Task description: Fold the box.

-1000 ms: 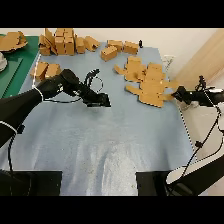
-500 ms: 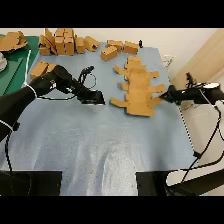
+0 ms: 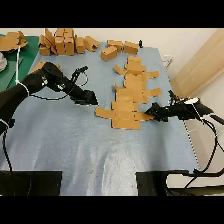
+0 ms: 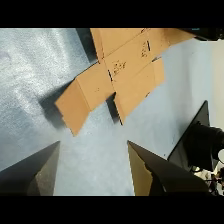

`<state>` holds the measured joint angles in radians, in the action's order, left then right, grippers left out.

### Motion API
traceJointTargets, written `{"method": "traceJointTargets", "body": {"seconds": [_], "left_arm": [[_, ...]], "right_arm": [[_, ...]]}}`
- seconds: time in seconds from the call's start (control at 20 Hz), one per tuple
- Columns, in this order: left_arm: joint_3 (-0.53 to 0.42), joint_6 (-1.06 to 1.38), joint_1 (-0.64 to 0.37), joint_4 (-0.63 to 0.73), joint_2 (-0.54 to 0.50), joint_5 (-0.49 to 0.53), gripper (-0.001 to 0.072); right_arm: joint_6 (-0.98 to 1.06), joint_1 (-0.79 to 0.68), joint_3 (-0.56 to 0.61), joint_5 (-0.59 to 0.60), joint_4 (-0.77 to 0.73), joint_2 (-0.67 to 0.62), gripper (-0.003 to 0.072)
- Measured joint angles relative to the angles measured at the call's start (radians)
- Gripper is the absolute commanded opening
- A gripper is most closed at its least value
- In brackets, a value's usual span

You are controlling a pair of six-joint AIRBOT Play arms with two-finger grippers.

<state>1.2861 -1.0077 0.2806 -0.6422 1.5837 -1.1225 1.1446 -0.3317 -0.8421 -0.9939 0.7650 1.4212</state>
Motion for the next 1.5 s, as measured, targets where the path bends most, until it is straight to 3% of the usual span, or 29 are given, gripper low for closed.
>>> {"method": "traceJointTargets", "body": {"seconds": [0.15,0.25,0.35,0.4,0.45,0.75,1.0,1.5], "left_arm": [[0.0,0.011,-0.004,0.0,0.0,-0.006,0.0633],[0.0,0.015,-0.006,0.0,0.0,-0.01,0.0634],[0.0,0.019,-0.007,0.0,0.0,-0.01,0.0634],[0.0,0.021,-0.007,0.0,0.0,-0.012,0.0634],[0.0,0.023,-0.008,0.0,0.0,-0.011,0.0634],[0.0,0.041,-0.056,0.0,0.0,-0.027,0.0634],[0.0,0.047,-0.137,0.0,0.001,-0.079,0.0633],[0.0,0.09,-0.162,0.051,0.129,-0.136,0.0634]], "right_arm": [[-0.013,0.006,0.012,0.031,-0.003,0.002,0.028],[-0.031,0.007,0.014,0.039,-0.017,0.013,0.0154],[-0.068,0.009,0.016,0.041,-0.058,0.03,0.015],[-0.094,0.013,0.017,0.029,-0.091,0.039,0.0051],[-0.122,0.021,0.018,0.023,-0.114,0.046,0.0002],[-0.233,0.1,0.029,-0.088,-0.193,0.046,0.0001],[-0.266,0.175,0.118,-0.112,-0.208,-0.055,0.0001],[-0.406,0.391,0.355,0.15,-0.256,-0.294,0.0001]]}}
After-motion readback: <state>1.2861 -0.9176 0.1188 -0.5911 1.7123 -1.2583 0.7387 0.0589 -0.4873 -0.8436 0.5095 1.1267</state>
